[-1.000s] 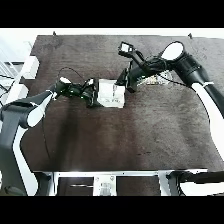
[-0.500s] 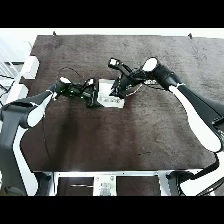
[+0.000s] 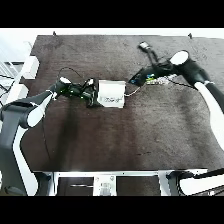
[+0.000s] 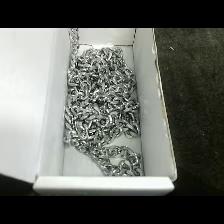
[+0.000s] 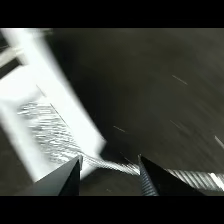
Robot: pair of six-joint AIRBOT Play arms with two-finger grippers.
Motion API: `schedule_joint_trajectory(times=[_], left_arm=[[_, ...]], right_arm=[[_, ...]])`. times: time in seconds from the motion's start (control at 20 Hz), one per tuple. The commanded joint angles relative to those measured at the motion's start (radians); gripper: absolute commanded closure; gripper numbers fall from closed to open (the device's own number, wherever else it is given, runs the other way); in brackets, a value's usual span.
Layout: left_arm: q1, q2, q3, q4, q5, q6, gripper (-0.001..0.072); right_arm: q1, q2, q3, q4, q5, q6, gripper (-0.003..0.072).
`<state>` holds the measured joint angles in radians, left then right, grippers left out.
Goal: Fold the box and place the chain.
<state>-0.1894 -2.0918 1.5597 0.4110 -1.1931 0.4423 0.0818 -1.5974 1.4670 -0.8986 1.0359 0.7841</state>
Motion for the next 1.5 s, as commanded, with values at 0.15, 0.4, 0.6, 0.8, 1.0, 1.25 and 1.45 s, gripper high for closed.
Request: schedule_joint_trajectory(times=[0.15, 0.4, 0.6, 0.8, 1.0, 1.25, 1.45], left_arm=[[0.000, 0.000, 0.001, 0.000, 0.000, 0.000, 0.0086], [0.000, 0.000, 0.001, 0.000, 0.000, 0.000, 0.0085], [0.000, 0.000, 0.001, 0.000, 0.000, 0.000, 0.0085], [0.000, 0.000, 0.001, 0.000, 0.000, 0.000, 0.0085], [0.000, 0.000, 0.001, 0.000, 0.000, 0.000, 0.0085], [0.000, 0.000, 0.001, 0.000, 0.000, 0.000, 0.0085], [0.000, 0.000, 0.001, 0.000, -0.001, 0.000, 0.0085]], right_arm=[[-0.112, 0.000, -0.200, 0.023, -0.363, 0.238, 0.0282], [-0.077, -0.114, -0.203, 0.069, -0.449, 0.274, 0.0282], [-0.076, -0.155, -0.202, 0.073, -0.506, 0.283, 0.0283], [-0.049, -0.202, -0.157, 0.155, -0.543, 0.281, 0.0287], [-0.024, -0.207, -0.138, 0.155, -0.546, 0.247, 0.0679], [-0.011, 0.081, -0.192, 0.052, -0.457, 0.225, 0.0680], [0.043, 0.354, -0.219, -0.051, -0.431, 0.226, 0.0681]])
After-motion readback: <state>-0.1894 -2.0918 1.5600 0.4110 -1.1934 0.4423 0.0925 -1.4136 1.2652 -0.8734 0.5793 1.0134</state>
